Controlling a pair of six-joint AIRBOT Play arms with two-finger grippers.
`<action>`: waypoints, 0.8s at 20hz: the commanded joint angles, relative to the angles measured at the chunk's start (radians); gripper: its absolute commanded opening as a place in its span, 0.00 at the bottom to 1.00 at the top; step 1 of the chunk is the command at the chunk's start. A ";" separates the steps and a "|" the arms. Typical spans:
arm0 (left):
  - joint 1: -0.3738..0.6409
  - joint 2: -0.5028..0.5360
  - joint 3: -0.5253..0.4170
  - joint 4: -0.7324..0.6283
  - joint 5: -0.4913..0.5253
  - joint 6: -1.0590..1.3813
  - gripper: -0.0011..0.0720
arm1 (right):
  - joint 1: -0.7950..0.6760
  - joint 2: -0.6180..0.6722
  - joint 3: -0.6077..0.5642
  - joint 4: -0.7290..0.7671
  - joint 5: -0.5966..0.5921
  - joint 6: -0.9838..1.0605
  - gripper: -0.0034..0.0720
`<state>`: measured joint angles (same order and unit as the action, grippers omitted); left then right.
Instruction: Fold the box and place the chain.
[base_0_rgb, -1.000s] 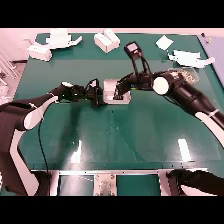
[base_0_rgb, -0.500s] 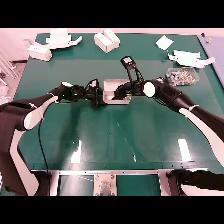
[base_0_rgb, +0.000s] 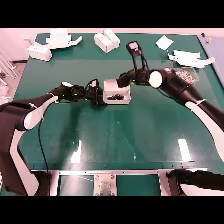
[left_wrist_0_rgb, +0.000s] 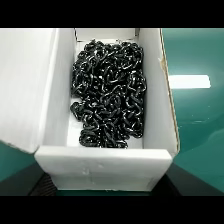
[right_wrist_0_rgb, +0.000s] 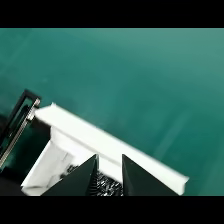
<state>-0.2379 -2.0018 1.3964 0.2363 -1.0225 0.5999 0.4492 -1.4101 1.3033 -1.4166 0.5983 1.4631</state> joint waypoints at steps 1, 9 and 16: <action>0.000 0.001 0.000 0.000 0.000 0.000 0.66 | -0.035 0.014 0.073 -0.027 0.011 -0.131 0.30; 0.000 0.001 0.000 0.000 0.000 0.000 0.66 | -0.287 -0.032 0.089 0.439 0.143 -0.634 0.21; 0.000 0.001 0.000 0.000 -0.006 0.000 0.65 | -0.345 -0.178 0.105 0.616 0.267 -0.908 0.21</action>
<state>-0.2379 -2.0018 1.3960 0.2363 -1.0252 0.5999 0.1246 -1.5314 1.3987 -0.9001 0.8070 0.6918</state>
